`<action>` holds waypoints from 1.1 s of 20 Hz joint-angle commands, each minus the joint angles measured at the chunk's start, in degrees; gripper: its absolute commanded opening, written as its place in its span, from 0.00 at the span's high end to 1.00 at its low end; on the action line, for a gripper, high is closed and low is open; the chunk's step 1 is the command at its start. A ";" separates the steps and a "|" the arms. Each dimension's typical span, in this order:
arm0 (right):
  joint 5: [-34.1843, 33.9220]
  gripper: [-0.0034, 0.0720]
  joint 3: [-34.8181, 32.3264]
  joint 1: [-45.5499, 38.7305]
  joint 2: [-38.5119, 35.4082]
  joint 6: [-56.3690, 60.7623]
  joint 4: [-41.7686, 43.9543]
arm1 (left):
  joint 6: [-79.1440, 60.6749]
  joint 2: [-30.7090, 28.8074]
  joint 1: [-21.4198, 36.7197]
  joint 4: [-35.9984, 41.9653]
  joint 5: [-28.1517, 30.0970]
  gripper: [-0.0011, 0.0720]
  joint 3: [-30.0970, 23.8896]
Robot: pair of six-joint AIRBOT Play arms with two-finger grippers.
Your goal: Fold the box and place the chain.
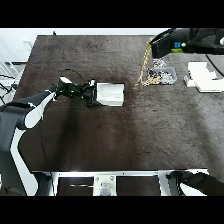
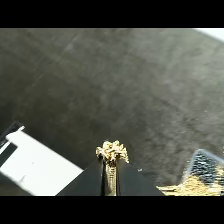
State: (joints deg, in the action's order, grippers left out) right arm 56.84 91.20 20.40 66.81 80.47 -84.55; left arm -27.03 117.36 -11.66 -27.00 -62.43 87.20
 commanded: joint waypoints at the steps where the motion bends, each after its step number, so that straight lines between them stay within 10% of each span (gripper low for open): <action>1: 0.20 0.93 -2.01 2.25 0.00 0.50 1.29 | 0.00 0.02 0.07 0.00 0.00 0.37 0.00; 22: -10.03 0.93 -11.96 8.13 0.81 3.32 8.09 | 0.00 0.02 0.07 0.00 0.02 0.37 0.00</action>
State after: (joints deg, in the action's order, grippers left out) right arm 51.62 81.54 27.66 67.55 82.85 -77.01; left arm -27.03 117.36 -11.66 -27.00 -62.43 87.20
